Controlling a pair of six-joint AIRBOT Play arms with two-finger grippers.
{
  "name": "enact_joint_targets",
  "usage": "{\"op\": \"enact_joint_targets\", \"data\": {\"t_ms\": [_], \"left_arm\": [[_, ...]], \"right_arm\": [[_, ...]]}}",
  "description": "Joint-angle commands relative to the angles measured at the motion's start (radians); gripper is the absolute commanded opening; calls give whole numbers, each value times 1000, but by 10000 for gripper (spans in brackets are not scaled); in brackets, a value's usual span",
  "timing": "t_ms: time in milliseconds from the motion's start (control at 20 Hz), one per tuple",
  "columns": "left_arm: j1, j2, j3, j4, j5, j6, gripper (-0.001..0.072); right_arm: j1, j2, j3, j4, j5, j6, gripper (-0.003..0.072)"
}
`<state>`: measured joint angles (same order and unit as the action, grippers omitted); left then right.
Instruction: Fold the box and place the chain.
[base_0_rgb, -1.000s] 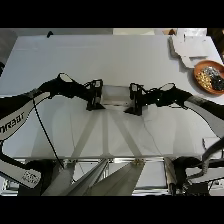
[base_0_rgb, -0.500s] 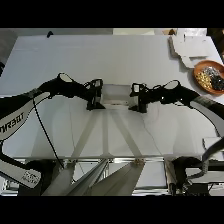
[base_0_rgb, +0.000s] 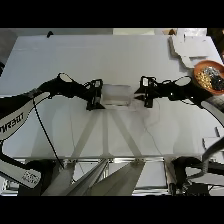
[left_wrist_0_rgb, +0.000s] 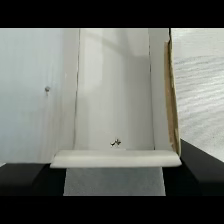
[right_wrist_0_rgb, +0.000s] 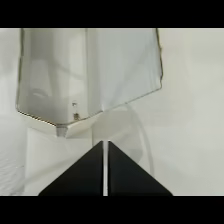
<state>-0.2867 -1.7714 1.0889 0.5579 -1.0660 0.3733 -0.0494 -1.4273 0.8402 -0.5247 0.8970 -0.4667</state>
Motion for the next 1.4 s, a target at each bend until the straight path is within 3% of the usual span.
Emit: {"op": "enact_joint_targets", "data": {"t_ms": [0,200,400,650,950,1350], "left_arm": [[0,0,0,0,0,0,335],[0,0,0,0,0,0,335],[0,0,0,0,0,0,335],[0,0,0,0,0,0,335],[0,0,0,0,0,0,335],[0,0,0,0,0,0,335]], "right_arm": [[-4,39,1,19,136,47,17],[-3,52,1,123,143,356,10],[-3,29,1,260,47,434,8],[-3,-52,1,370,-102,444,9],[45,-156,1,374,-106,443,9],[43,-101,2,368,-98,436,12]]}}
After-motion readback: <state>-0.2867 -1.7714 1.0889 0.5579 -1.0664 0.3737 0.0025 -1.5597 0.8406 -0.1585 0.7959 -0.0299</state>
